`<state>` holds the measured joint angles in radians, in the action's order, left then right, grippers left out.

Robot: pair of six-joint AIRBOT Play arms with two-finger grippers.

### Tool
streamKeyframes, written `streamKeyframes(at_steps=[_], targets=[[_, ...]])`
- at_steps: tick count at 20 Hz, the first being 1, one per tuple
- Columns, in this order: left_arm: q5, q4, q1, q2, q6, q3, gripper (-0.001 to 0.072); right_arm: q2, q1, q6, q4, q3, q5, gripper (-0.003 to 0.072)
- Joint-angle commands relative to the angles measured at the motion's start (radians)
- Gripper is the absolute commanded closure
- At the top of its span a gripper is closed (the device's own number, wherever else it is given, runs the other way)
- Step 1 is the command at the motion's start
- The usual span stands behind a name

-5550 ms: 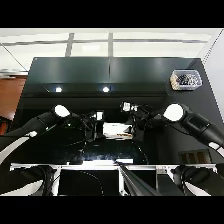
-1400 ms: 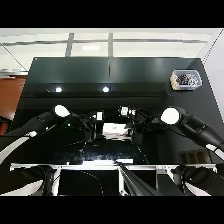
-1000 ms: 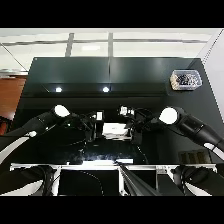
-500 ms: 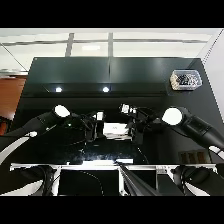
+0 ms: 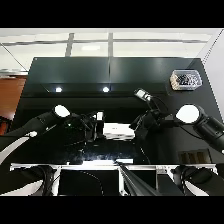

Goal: Fold the box and place the chain.

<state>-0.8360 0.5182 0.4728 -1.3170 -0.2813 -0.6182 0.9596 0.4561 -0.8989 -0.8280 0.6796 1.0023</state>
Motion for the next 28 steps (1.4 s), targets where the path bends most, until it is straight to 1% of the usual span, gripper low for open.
streamKeyframes(at_steps=[1, 3, 5, 12, 16, 21, 28], targets=[[0.001, 0.000, 0.000, 0.000, 0.001, 0.000, 0.0347, 0.021, -0.035, -0.116, 0.261, -0.055, -0.007, 0.0656], [0.001, 0.000, 0.000, 0.000, 0.001, 0.000, 0.0347, 0.065, -0.034, -0.114, 0.436, -0.080, -0.012, 0.0655], [0.002, 0.000, 0.000, 0.000, 0.001, 0.000, 0.0347, 0.109, -0.034, -0.114, 0.492, -0.082, -0.012, 0.0654], [0.002, 0.000, 0.000, 0.000, 0.001, 0.000, 0.0347, 0.224, -0.014, -0.114, 0.483, -0.082, -0.012, 0.0654], [0.002, 0.000, 0.000, 0.000, 0.001, 0.000, 0.0346, 0.283, 0.001, -0.114, 0.454, -0.082, -0.034, 0.0654], [0.001, 0.000, 0.000, 0.000, 0.001, 0.000, 0.0347, 0.294, 0.001, -0.115, 0.407, -0.082, -0.065, 0.0654], [0.001, 0.000, 0.000, 0.000, 0.001, 0.000, 0.0346, 0.295, 0.001, -0.115, 0.381, -0.082, -0.084, 0.0653]])
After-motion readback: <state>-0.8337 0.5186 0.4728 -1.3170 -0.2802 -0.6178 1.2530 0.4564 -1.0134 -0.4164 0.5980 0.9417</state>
